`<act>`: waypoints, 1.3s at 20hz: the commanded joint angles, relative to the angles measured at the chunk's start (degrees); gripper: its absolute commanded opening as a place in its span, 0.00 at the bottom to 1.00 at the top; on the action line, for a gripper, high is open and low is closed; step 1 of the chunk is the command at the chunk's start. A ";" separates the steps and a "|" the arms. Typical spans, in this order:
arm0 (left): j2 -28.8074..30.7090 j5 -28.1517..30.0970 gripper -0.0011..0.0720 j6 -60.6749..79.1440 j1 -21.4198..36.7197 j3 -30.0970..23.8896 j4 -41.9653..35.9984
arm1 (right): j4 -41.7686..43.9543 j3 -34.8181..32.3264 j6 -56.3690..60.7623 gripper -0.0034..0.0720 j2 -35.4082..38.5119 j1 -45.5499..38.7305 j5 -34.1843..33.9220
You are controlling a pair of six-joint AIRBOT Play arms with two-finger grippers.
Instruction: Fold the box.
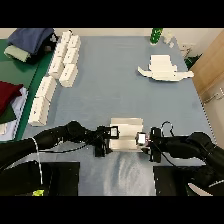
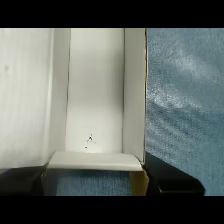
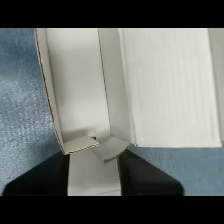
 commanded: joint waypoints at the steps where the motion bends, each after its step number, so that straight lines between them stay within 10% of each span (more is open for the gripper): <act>1: 0.02 0.02 0.72 -0.04 -0.02 0.04 -0.09 | 0.72 0.02 -1.18 0.42 -1.60 0.94 3.23; 14: 0.02 0.02 0.72 -0.04 -0.02 0.04 -0.09 | -3.87 0.02 -0.94 0.33 -1.66 0.92 0.87; 20: 0.02 0.02 0.72 -0.04 -0.02 0.04 -0.09 | -6.69 0.04 2.14 0.38 -1.33 0.66 0.92; 22: 0.02 0.02 0.72 -0.04 -0.02 0.04 -0.09 | -7.23 0.04 2.40 0.67 -0.85 0.66 0.94; 26: 0.02 0.02 0.72 -0.04 -0.02 0.04 -0.09 | -7.23 0.07 2.54 0.55 0.50 0.66 1.55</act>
